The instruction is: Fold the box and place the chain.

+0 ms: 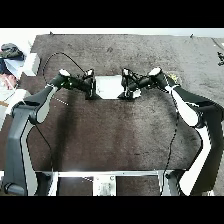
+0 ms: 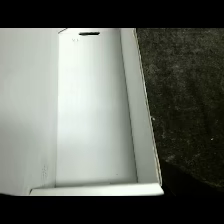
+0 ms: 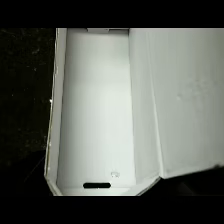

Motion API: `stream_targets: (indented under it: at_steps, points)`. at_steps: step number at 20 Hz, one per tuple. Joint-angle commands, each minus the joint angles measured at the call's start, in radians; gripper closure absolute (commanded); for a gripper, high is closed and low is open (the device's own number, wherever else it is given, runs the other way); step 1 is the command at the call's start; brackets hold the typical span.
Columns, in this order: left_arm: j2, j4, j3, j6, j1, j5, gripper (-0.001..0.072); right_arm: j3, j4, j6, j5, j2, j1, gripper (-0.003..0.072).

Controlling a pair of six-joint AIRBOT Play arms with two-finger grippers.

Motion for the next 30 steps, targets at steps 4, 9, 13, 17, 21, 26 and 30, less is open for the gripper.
stream_targets:
  at_steps: [4, 9, 13, 17, 21, 26, 30]
  points:
    - [0.000, 0.003, 0.000, 0.002, 0.000, 0.000, 0.0305, 0.001, -0.030, -0.002, 0.082, 0.014, -0.029, -0.0034]
    - [0.000, 0.003, 0.000, 0.003, 0.000, 0.000, 0.0305, 0.001, -0.030, -0.002, 0.120, 0.054, -0.074, -0.0034]
    - [0.000, 0.003, 0.000, 0.003, 0.000, 0.001, 0.0304, 0.001, -0.030, -0.002, 0.117, 0.106, -0.105, -0.0034]
    - [0.000, 0.003, 0.000, 0.003, 0.000, 0.001, 0.0304, 0.001, 0.040, 0.039, 0.121, 0.127, -0.119, -0.0024]
    - [0.000, 0.003, 0.000, 0.003, 0.000, 0.001, 0.0305, 0.000, 0.171, 0.075, 0.228, 0.138, -0.118, 0.0678]
    - [0.000, 0.003, 0.000, 0.003, 0.000, 0.002, 0.0305, -0.014, 0.189, 0.166, 0.225, 0.111, -0.088, 0.0678]
    - [0.000, 0.003, 0.000, 0.003, 0.000, 0.001, 0.0305, -0.014, 0.188, 0.166, 0.102, 0.078, -0.031, 0.0678]
